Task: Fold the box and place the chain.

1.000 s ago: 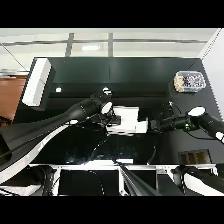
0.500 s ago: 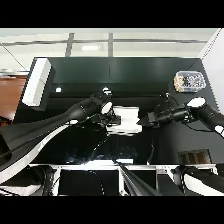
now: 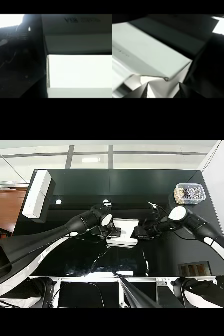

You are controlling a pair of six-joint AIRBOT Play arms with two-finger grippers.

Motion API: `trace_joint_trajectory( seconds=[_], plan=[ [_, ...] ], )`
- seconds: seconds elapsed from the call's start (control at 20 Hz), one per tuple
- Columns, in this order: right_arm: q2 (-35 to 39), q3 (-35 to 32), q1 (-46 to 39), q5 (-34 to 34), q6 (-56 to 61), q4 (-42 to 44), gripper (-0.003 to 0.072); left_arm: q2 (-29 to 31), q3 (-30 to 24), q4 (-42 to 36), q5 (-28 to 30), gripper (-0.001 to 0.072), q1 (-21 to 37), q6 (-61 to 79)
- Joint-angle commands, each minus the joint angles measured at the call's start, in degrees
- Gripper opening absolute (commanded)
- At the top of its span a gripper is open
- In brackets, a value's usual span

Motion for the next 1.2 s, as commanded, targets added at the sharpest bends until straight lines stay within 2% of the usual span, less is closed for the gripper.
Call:
trace_joint_trajectory(
  seconds=[0.0, 0.05, 0.2, 0.35, 0.5, 0.85, 0.9, 0.95, 1.05, 1.1, 1.15],
  plan=[
    [-0.07, 3.96, 7.50, -1.66, 15.89, -16.50, 0.0413, -0.04, -0.02, -0.07, 0.07, 0.0026, 0.02, 0.15],
    [-0.07, 4.57, 9.05, -1.57, 18.78, -19.23, 0.0337, -0.04, -0.02, -0.07, 0.07, 0.0026, 0.02, 0.15],
    [-0.37, 5.90, 12.68, -0.76, 28.87, -26.34, 0.0334, -0.04, -0.02, -0.07, 0.07, 0.0026, 0.02, 0.15],
    [-3.82, 9.94, 15.63, 4.48, 34.45, -31.61, 0.0335, -0.04, -0.02, -0.07, 0.04, 0.0026, 0.02, 0.15],
    [-8.26, 13.99, 17.33, 8.48, 37.46, -33.90, 0.0334, -0.04, -0.02, -0.07, -0.02, 0.0026, 0.02, 0.15],
    [-10.84, 14.34, 17.27, 10.03, 42.14, -33.35, 0.0332, -0.04, -0.02, -0.07, 0.02, 0.0026, 0.02, 0.15],
    [-10.84, 14.34, 17.29, 9.90, 42.58, -33.33, 0.0254, -0.04, -0.02, -0.07, 0.02, 0.0026, 0.02, 0.15],
    [-10.84, 14.34, 17.29, 9.77, 42.77, -33.29, 0.0223, -0.04, -0.02, -0.07, 0.04, 0.0026, 0.02, 0.15],
    [-10.84, 14.34, 17.29, 9.31, 43.39, -32.68, 0.0109, -0.04, -0.02, -0.07, 0.04, 0.0026, 0.02, 0.15],
    [-10.84, 14.34, 17.29, 8.92, 43.39, -32.35, 0.0010, -0.04, -0.02, -0.07, 0.04, 0.0026, 0.02, 0.15],
    [-10.84, 14.34, 17.29, 8.92, 43.39, -32.24, 0.0010, -0.04, -0.02, -0.07, 0.07, 0.0026, 0.02, 0.15]
  ],
)
